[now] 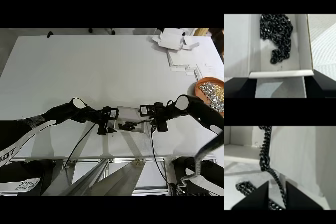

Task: Fold the box and place the chain.

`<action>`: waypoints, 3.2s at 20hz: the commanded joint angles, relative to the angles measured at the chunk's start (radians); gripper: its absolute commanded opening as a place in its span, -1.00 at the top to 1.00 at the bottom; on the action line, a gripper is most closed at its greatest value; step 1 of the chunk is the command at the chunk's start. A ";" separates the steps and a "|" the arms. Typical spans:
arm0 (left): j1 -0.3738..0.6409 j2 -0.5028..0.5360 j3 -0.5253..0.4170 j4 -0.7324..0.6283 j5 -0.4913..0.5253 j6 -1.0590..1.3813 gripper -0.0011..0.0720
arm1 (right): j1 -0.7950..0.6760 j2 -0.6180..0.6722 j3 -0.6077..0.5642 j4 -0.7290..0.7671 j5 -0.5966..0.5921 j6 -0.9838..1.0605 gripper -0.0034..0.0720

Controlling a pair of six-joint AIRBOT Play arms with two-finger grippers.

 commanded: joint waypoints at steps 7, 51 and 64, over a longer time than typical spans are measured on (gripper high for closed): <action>0.000 0.001 0.000 0.000 0.000 0.000 0.28 | 0.026 0.246 -0.002 -0.053 0.196 0.093 0.85; 0.000 0.001 0.000 0.000 0.000 0.000 0.28 | -0.071 0.027 -0.053 0.134 0.004 -0.127 0.85; 0.001 0.001 0.000 0.000 0.000 0.000 0.28 | 0.223 0.477 -0.053 0.457 -0.026 0.008 0.85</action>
